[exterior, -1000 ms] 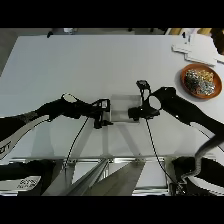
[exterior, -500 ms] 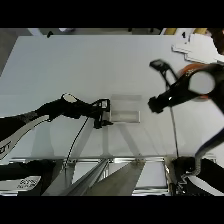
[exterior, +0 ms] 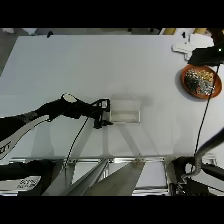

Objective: Fold the box and place the chain.

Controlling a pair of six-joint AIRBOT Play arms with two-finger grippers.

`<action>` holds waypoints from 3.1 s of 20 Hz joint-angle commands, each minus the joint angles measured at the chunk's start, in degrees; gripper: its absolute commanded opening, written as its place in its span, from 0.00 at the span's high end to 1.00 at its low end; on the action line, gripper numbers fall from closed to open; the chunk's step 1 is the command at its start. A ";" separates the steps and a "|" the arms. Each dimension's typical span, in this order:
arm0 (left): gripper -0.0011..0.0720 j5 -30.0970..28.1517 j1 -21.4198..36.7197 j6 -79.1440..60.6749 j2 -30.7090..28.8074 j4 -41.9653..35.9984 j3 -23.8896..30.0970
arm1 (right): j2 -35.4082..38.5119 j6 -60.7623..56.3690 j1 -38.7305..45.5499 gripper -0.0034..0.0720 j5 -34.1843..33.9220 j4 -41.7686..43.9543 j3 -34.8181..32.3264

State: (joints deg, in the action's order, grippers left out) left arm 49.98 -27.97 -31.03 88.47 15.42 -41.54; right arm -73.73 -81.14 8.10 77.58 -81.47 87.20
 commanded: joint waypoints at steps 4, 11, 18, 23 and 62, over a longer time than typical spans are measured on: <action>0.87 -0.02 0.02 0.00 0.02 0.00 -0.02 | -11.23 2.25 10.88 0.57 -9.88 -0.09 1.31; 0.87 -0.02 0.02 0.00 0.02 0.02 0.00 | -22.47 3.21 11.56 0.57 -12.48 -3.34 1.31; 0.87 -0.02 0.02 0.00 0.02 0.00 -0.02 | -27.61 4.96 11.56 0.66 -13.03 -3.65 1.31; 0.87 -0.02 0.02 0.00 0.02 0.02 -0.02 | -28.02 5.20 11.56 0.66 -16.68 -3.61 1.31; 0.87 -0.02 0.02 0.00 0.02 0.02 0.00 | -30.45 15.87 11.54 0.75 -11.47 -0.31 1.33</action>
State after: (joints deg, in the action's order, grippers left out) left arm 49.98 -27.97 -31.03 88.47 15.42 -41.54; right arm -104.18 -66.26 19.64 65.73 -82.41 88.51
